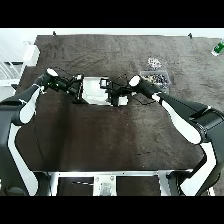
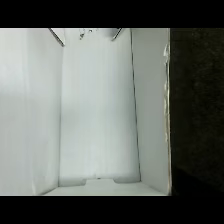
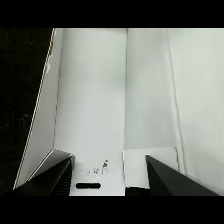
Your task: Fold the box and place the chain.
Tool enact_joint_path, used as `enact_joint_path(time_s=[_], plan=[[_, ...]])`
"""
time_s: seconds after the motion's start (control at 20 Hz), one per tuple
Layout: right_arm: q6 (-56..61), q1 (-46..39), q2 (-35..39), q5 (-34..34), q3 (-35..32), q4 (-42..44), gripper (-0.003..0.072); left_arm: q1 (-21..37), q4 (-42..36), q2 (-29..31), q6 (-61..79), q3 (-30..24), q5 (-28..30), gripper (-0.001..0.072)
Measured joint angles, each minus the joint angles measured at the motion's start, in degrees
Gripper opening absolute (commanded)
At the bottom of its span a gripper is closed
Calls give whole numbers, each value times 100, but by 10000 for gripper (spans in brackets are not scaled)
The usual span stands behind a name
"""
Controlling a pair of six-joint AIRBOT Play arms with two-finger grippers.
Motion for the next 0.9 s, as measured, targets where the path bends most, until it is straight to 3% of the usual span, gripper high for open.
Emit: enact_joint_path(time_s=[0.3,0.45,0.5,0.55,0.9], plan=[[387,-33,26,280,57,-129,572,-2,7,0,15,-2,-44,556],[1182,-85,144,767,59,-732,248,-4,11,0,22,-4,-81,555],[1434,-122,210,962,59,-933,76,-9,11,0,22,-7,-85,556],[1696,-157,306,1191,61,-1104,20,-15,9,0,22,-7,-72,555],[4054,-807,927,1744,61,-1578,17,-9,-2,0,17,-7,-24,556]])
